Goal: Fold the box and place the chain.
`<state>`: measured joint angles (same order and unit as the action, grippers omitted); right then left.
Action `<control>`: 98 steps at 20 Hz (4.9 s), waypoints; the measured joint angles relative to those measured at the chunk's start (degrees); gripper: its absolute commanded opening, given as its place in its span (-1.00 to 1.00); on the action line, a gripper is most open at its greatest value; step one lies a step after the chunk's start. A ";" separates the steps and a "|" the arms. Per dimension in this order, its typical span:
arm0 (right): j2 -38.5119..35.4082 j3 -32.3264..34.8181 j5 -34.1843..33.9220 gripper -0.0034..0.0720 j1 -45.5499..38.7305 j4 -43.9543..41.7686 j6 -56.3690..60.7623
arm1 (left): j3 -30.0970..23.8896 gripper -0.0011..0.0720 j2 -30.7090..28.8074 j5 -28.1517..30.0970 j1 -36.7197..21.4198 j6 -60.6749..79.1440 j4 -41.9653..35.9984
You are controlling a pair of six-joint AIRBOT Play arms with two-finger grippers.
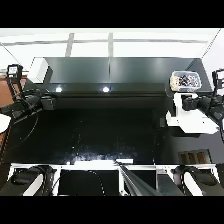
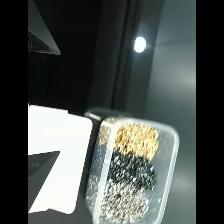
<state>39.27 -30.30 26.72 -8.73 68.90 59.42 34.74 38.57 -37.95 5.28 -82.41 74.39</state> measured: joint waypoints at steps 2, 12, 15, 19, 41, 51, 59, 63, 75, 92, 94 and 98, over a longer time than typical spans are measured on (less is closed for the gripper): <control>2.95 -0.42 -2.29 1.00 -1.77 0.63 0.70 | 0.02 0.98 0.37 0.92 0.00 0.07 0.17; 26.53 -24.46 7.76 1.00 -33.48 2.89 12.85 | 0.00 0.98 0.90 1.40 0.02 0.04 0.35; 33.97 -31.41 16.85 1.00 -39.71 3.10 13.46 | 0.00 0.97 0.90 1.44 0.04 0.02 0.17; 43.78 -39.47 32.65 1.00 -43.23 3.08 4.85 | 0.02 0.98 0.90 1.49 0.04 0.02 -0.02; 53.92 -44.06 55.76 -0.87 -44.04 -9.81 -15.02 | 0.00 0.97 0.90 1.53 0.04 -0.04 -0.13; 35.34 -26.99 55.45 -0.87 -34.27 -25.79 -15.78 | 0.02 0.97 0.94 1.51 0.04 -0.09 -0.13; 18.80 -8.07 44.24 -0.87 -17.55 -37.92 -16.63 | 0.02 0.97 2.73 1.46 0.07 -0.13 -2.71; 14.88 -2.23 35.54 -0.87 -6.21 -42.01 -17.20 | 0.02 0.97 4.20 1.42 0.11 -0.15 -5.05; 13.40 0.55 14.91 -0.87 17.40 -44.61 -17.44 | 3.45 0.97 20.61 -8.66 2.97 14.03 -26.56; 13.40 0.59 14.10 -0.87 20.90 -44.15 -17.46 | 19.28 0.97 52.15 -33.29 2.89 51.01 -47.93; 13.40 0.59 14.23 -0.87 20.90 -44.17 -17.44 | 20.04 0.92 53.46 -35.23 2.89 53.90 -48.61; 13.40 0.59 14.49 -0.87 20.90 -44.13 -17.14 | 22.10 0.70 56.15 -39.58 2.89 57.90 -48.98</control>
<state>52.66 -29.71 41.21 12.16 24.77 42.28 56.84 94.72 -77.54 8.16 -24.51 25.41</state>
